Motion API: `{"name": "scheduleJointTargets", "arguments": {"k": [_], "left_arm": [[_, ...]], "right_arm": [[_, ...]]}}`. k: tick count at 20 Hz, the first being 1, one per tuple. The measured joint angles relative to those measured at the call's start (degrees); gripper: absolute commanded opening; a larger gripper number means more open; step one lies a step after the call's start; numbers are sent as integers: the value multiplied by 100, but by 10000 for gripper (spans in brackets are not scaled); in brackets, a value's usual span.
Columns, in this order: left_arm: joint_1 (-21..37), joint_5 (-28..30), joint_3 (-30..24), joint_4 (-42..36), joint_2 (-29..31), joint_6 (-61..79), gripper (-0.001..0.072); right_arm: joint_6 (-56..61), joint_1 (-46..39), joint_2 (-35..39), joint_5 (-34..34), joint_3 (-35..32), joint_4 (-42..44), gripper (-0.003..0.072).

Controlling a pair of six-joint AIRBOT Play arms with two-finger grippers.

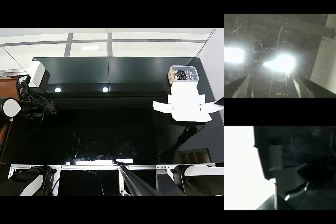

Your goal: Fold the box and place the chain.

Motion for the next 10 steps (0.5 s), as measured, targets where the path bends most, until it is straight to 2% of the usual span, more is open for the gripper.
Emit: {"name": "scheduleJointTargets", "arguments": {"k": [5,8,10], "left_arm": [[-81,308,-24,-37,-57,-2,707],[-273,662,-35,-216,-219,0,707],[-485,973,-35,-411,-391,33,707]], "right_arm": [[7,448,1434,-334,-1386,1316,16],[-79,1091,2249,-581,-2498,2004,16],[-101,1700,2787,-1032,-3338,2339,16]]}}
